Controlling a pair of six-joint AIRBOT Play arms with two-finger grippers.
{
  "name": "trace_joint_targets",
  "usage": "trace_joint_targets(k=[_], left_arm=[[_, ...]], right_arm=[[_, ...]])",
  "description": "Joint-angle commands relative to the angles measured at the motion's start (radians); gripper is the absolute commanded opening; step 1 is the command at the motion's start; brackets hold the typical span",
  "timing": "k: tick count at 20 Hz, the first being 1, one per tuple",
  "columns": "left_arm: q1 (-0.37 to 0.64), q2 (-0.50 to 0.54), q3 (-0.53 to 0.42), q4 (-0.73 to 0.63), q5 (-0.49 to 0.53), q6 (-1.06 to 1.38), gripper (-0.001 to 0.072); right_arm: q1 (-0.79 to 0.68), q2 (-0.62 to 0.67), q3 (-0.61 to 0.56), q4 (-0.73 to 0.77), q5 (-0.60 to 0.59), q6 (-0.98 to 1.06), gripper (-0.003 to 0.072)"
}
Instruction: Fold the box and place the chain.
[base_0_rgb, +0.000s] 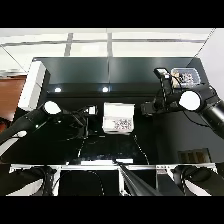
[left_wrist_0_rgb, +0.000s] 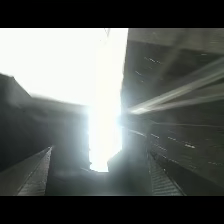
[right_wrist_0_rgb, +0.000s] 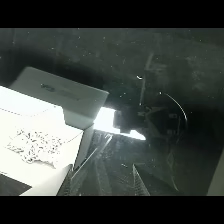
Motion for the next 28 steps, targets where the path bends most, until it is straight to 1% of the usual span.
trace_joint_targets(k=[1, 3, 6, 8, 12, 14, 16, 18, 19, 20, 21, 22, 23, 24, 25, 26, 28], left_arm=[[-0.004, -0.060, 0.026, -0.129, 0.061, 0.211, 0.0719], [-0.005, -0.098, 0.056, -0.141, 0.019, 0.211, 0.0718], [-0.007, -0.127, 0.089, -0.151, -0.010, 0.214, 0.0717], [-0.014, -0.148, 0.108, -0.149, -0.049, 0.214, 0.0717], [-0.030, -0.153, 0.117, -0.146, -0.047, 0.213, 0.0717], [-0.036, -0.156, 0.117, -0.171, -0.041, 0.213, 0.0717], [-0.041, -0.166, 0.117, -0.236, -0.024, 0.213, 0.0714], [-0.051, -0.171, 0.116, -0.239, 0.014, 0.213, 0.0687], [-0.051, -0.173, 0.117, -0.240, 0.017, 0.213, 0.0686], [-0.051, -0.173, 0.116, -0.241, 0.016, 0.213, 0.0623], [-0.051, -0.173, 0.116, -0.240, 0.017, 0.213, 0.0510], [-0.051, -0.173, 0.117, -0.240, 0.017, 0.213, 0.0481], [-0.051, -0.173, 0.117, -0.241, 0.017, 0.213, 0.0481], [-0.051, -0.173, 0.117, -0.241, 0.016, 0.210, 0.0463], [-0.051, -0.172, 0.117, -0.241, 0.016, 0.208, 0.0420], [-0.051, -0.172, 0.117, -0.241, 0.017, 0.204, 0.0407], [-0.056, -0.172, 0.117, -0.241, 0.029, 0.177, 0.0407]], right_arm=[[-0.001, 0.000, 0.000, 0.006, -0.001, 0.019, 0.0438], [-0.001, 0.000, 0.000, 0.017, -0.001, 0.019, 0.0439], [-0.001, 0.000, 0.000, 0.024, 0.000, 0.019, 0.0439], [-0.001, 0.000, 0.000, 0.023, -0.001, 0.018, 0.0439], [-0.001, 0.000, 0.000, 0.023, -0.003, 0.018, 0.0439], [-0.001, 0.000, 0.000, 0.023, -0.013, 0.018, 0.0439], [-0.001, 0.000, 0.000, 0.024, -0.037, 0.019, 0.0439], [-0.001, 0.000, 0.000, 0.023, -0.075, 0.021, 0.0439], [-0.001, 0.000, 0.000, 0.024, -0.113, 0.022, 0.0439], [-0.001, 0.000, 0.000, 0.023, -0.167, 0.034, 0.0439], [-0.001, -0.001, 0.000, 0.023, -0.236, 0.060, 0.0439], [-0.001, -0.002, 0.000, 0.023, -0.303, 0.087, 0.0441], [-0.001, -0.007, 0.000, 0.023, -0.370, 0.131, 0.0538], [-0.001, -0.016, 0.000, 0.024, -0.421, 0.148, 0.0720], [-0.001, -0.029, 0.000, 0.023, -0.462, 0.149, 0.0720], [-0.005, -0.045, 0.000, 0.024, -0.488, 0.149, 0.0720], [-0.030, -0.084, 0.000, 0.036, -0.511, 0.149, 0.0720]])
